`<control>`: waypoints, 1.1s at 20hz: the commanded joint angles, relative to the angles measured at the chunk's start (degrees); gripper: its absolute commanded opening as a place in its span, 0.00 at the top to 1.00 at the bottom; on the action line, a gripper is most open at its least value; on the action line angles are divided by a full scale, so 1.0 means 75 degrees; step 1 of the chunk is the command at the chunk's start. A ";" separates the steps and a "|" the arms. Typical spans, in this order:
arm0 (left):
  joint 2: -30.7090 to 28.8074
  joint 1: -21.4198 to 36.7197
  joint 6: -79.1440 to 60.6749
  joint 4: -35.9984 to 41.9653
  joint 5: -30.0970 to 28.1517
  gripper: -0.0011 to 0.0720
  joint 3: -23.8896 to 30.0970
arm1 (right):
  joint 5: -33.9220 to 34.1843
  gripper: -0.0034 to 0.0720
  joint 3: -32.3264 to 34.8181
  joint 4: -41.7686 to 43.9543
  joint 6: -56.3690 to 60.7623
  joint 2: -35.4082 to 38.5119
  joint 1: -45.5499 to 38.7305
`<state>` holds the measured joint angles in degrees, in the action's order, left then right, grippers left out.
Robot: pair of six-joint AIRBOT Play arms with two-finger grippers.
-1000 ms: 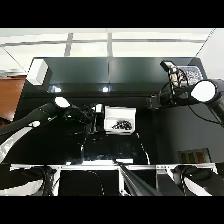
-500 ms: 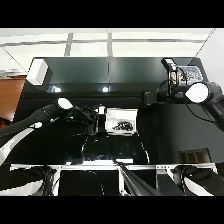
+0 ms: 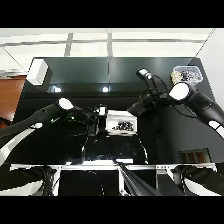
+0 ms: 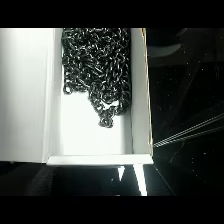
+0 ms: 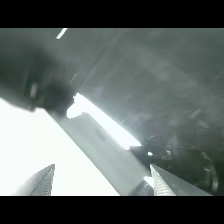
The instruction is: Fold the box and place the chain.
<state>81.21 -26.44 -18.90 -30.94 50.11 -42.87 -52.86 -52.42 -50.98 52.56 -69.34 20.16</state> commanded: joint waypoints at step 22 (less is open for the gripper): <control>0.0006 -0.0006 0.0003 -0.0009 -0.0017 0.44 0.0000 | -0.1329 0.02 0.0446 0.0507 -0.4403 -0.0009 0.0329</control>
<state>81.21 -26.46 -18.87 -30.98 50.02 -42.87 -63.94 -49.10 -47.03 19.73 -69.45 22.59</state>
